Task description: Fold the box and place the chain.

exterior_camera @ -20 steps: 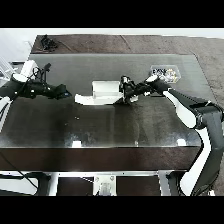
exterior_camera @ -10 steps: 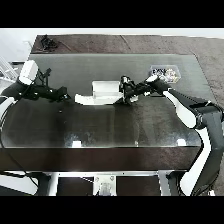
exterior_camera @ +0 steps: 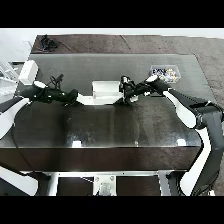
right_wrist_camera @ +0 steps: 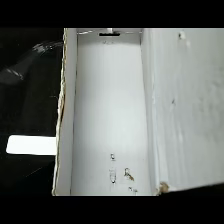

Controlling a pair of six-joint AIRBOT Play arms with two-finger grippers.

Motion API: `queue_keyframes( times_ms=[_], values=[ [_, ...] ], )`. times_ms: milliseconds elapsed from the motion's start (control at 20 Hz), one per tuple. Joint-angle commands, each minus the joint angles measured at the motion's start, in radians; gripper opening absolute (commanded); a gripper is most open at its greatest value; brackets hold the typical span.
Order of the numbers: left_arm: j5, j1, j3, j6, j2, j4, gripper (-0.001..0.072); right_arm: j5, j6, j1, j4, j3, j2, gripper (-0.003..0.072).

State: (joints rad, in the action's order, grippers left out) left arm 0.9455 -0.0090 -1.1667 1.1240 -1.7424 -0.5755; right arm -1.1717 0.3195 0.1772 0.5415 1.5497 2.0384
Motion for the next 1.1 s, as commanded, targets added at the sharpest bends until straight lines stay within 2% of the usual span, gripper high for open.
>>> queue_keyframes(
  times_ms=[0, 350, 400, 450, 1050],
  values=[
    [-0.011, -0.048, -0.002, -0.027, -0.022, 0.089, 0.002, 0.0, 0.0, 0.0, 0.0, 0.0, 0.001, 0.0508],
    [0.118, -0.06, -0.087, -0.084, -0.02, 0.163, 0.0022, 0.0, 0.0, 0.001, 0.0, 0.0, 0.001, 0.0508],
    [0.134, -0.06, -0.087, -0.088, -0.02, 0.188, 0.0049, 0.0, 0.0, 0.001, 0.0, 0.0, 0.001, 0.0508],
    [0.143, -0.06, -0.087, -0.094, -0.02, 0.199, 0.0254, 0.0, 0.0, 0.0, 0.0, 0.0, 0.001, 0.0508],
    [0.149, -0.06, -0.087, -0.024, -0.019, 0.156, 0.0258, 0.0, 0.0, 0.0, 0.0, 0.0, 0.001, 0.0508]
  ],
)
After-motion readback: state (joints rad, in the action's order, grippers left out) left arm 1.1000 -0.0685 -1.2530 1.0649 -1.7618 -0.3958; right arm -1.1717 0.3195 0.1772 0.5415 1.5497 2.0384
